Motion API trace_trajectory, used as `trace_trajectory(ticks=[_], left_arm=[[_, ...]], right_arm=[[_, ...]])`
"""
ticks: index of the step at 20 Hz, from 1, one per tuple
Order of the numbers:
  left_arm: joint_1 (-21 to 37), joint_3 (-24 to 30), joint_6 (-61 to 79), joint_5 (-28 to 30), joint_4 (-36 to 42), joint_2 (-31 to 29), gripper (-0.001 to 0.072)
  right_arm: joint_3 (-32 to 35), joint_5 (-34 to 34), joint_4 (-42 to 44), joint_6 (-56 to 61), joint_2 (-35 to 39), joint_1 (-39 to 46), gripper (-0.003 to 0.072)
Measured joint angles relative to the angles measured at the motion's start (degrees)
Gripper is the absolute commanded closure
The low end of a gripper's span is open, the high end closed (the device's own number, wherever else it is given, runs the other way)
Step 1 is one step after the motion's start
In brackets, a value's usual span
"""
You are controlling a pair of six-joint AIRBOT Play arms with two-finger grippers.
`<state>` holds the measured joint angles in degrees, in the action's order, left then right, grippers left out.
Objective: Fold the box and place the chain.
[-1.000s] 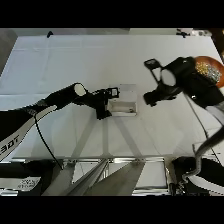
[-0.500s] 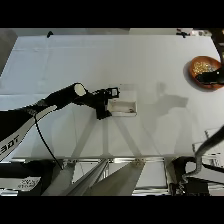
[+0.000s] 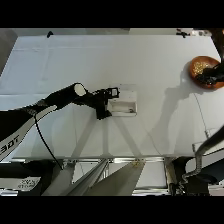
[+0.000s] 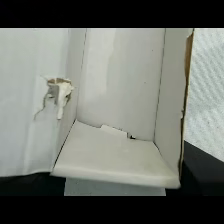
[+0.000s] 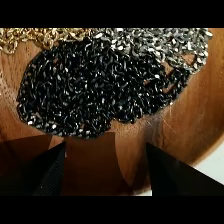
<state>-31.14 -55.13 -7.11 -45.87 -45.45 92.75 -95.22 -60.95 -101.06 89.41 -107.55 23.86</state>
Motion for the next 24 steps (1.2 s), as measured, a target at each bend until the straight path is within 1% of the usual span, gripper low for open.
trace_trajectory(ticks=[5,6,7,10,11,14,17,18,19,24], left_arm=[[0.0,0.0,0.0,0.0,0.0,0.0,0.0498],[0.0,0.0,0.0,0.0,0.0,0.0,0.0498],[0.0,0.0,0.0,0.0,0.0,0.0,0.0498],[0.0,0.0,0.0,0.0,0.0,0.0,0.0498],[0.0,0.0,0.0,0.0,0.0,0.0,0.0498],[0.0,0.0,0.0,0.0,0.0,0.0,0.0498],[0.0,0.0,0.0,0.0,0.0,0.0,0.0498],[0.0,0.0,0.0,0.0,0.0,0.0,0.0498],[0.0,0.0,0.0,0.0,0.0,0.0,0.0498],[0.0,0.0,0.0,0.0,0.0,0.0,0.0498]], right_arm=[[-2.8,3.7,0.8,2.6,-5.0,0.9,0.0172],[-3.1,4.2,0.9,2.9,-5.5,1.2,0.0234],[-3.2,4.6,1.1,3.2,-6.0,1.4,0.0317],[-3.4,5.5,1.8,3.6,-6.9,2.0,0.0616],[-3.4,5.3,1.9,3.5,-7.0,2.0,0.0673],[-3.4,2.4,2.4,3.2,-6.5,2.1,0.0673],[-3.3,-0.7,2.8,2.7,-4.3,2.1,0.0673],[-3.3,-1.5,2.9,2.7,-3.0,2.1,0.0673],[-3.4,-0.9,3.0,2.7,-1.3,2.1,0.0673],[-3.4,-1.5,7.0,-1.3,7.8,1.8,0.0674]])
